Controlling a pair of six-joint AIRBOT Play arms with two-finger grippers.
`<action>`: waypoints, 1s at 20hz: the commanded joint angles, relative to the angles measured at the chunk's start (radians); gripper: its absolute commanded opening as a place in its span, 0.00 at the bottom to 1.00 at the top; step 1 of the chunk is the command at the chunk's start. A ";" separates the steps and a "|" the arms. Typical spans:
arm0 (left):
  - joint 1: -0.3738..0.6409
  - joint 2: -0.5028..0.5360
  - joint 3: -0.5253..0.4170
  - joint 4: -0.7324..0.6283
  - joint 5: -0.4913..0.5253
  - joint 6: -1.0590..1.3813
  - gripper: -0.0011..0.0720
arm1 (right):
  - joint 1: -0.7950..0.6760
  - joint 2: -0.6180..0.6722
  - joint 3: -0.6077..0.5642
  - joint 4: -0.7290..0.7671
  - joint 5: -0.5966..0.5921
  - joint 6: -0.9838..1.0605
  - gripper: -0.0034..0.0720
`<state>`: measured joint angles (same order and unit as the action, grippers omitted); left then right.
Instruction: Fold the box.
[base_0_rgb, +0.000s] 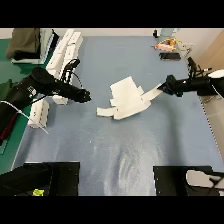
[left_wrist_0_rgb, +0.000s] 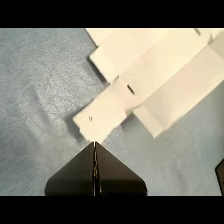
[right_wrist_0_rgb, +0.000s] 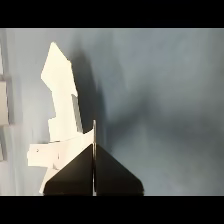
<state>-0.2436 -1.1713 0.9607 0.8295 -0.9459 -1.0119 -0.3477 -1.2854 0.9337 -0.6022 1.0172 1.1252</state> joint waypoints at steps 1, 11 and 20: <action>0.000 -0.001 0.001 0.000 0.000 0.000 0.04 | 0.111 0.285 -0.322 0.008 -0.165 0.037 0.04; 0.000 -0.001 0.001 0.000 0.001 0.000 0.04 | 0.206 0.560 -0.556 -0.199 -0.193 0.318 0.45; 0.000 0.000 0.001 0.000 0.003 0.000 0.04 | 0.179 0.259 -0.229 -0.402 0.134 0.273 0.45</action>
<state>-0.2436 -1.1713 0.9607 0.8299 -0.9455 -1.0119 -0.1654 -0.9203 0.6003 -0.9478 1.0130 1.4322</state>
